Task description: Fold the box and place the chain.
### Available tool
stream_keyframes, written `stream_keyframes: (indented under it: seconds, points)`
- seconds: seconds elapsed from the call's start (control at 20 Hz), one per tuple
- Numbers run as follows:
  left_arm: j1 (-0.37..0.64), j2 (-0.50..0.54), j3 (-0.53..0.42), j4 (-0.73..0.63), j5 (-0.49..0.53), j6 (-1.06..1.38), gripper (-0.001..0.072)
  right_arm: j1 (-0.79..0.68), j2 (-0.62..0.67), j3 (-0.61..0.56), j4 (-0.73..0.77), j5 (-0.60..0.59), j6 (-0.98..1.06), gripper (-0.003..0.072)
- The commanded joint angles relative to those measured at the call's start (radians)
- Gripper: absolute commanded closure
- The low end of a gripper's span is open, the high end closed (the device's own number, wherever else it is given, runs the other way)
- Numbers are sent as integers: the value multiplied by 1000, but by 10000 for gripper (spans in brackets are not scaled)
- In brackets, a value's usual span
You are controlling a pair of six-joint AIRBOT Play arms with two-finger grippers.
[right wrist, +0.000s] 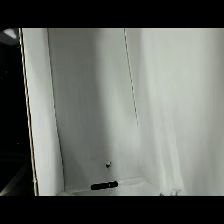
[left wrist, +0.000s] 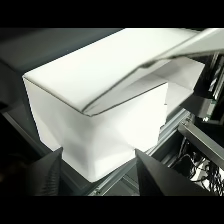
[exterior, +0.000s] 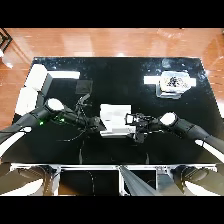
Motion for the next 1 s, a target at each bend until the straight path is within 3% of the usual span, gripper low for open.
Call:
stream_keyframes:
  seconds: [0.0,0.45,0.95]
  points:
    - [-18,1,1,12,37,-38,154,1,0,0,0,-1,0,348]
    - [-38,1,90,198,55,-190,154,1,0,0,0,-1,0,348]
    - [-255,0,130,520,158,-583,154,1,0,0,0,-1,0,349]
